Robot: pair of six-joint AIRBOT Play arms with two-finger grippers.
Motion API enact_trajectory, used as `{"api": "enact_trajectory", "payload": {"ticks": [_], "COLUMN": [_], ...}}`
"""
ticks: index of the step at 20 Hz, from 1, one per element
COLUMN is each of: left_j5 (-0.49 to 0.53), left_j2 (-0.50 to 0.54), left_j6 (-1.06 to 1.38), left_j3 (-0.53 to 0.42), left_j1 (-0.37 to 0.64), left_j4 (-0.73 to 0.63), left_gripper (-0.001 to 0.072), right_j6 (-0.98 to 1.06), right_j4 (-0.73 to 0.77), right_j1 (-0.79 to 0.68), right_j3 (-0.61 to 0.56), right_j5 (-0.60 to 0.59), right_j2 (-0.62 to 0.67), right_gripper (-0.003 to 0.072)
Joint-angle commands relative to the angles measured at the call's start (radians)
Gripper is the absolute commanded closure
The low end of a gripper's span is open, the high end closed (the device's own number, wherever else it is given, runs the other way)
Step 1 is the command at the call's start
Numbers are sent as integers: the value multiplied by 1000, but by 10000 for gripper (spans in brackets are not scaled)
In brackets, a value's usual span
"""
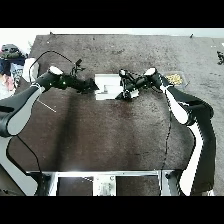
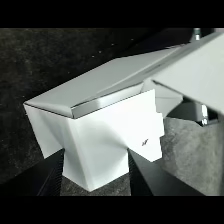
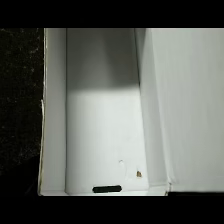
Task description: Fold the box and place the chain.
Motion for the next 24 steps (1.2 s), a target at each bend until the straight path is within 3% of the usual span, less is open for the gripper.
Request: {"api": "enact_trajectory", "payload": {"ticks": [1, 9, 15, 19, 22, 24], "left_j5": [16, 108, 109, 8, -142, -223], "left_j2": [1, 1, -2, -42, -124, -175], "left_j6": [-132, -334, -568, -708, -816, -869], "left_j3": [39, 52, 97, 210, 359, 461], "left_j1": [-34, -92, -149, -191, -231, -258], "left_j4": [111, 259, 500, 652, 780, 864], "left_gripper": [278, 295, 295, 296, 358, 358], "right_j6": [0, 0, 0, 0, 0, 0], "right_j4": [0, 0, 0, 0, 0, 0], "right_j1": [0, 0, 0, 0, 0, -1], "right_j3": [0, 0, 0, 0, 0, 0], "right_j5": [0, 0, 0, 0, 0, 0], "right_j2": [-1, -1, -1, -1, -1, -1], "right_gripper": [179, 179, 179, 178, 178, 179]}}
